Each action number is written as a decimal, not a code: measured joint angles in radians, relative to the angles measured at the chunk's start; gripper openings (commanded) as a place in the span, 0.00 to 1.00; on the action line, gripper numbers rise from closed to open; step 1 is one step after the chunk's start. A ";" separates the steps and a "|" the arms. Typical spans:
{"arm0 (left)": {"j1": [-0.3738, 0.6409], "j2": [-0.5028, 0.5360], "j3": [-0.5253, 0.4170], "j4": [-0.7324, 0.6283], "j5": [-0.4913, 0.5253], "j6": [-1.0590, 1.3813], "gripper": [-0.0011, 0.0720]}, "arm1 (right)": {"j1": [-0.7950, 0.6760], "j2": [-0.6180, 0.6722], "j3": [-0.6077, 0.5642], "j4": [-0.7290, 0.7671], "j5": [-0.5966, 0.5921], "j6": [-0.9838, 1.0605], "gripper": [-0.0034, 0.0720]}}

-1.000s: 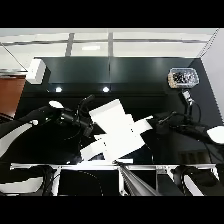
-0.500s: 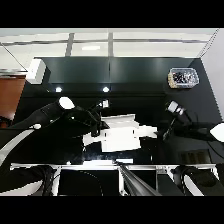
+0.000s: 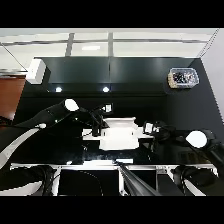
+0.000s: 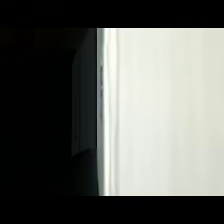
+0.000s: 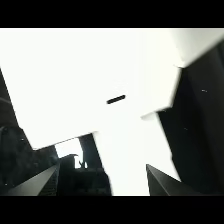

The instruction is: Fold the box and place the chain.

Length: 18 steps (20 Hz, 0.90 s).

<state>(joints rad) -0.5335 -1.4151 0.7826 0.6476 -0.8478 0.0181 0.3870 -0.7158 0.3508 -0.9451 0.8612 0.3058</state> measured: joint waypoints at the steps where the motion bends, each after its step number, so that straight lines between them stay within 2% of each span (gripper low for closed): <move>1: -0.001 -0.001 0.000 0.001 0.001 0.001 0.05 | 0.016 -0.020 -0.003 0.009 -0.007 -0.013 0.86; 9: -0.001 -0.005 0.000 0.003 0.004 0.001 0.05 | 0.133 -0.119 -0.007 0.050 -0.070 -0.090 0.86; 18: -0.002 -0.008 0.000 0.003 0.008 0.002 0.05 | 0.257 -0.180 -0.013 0.074 -0.225 -0.100 0.86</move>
<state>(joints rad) -0.5354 -1.4235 0.7826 0.6502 -0.8394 0.0196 0.6441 -0.8955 0.3378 -0.8715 0.6365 0.2062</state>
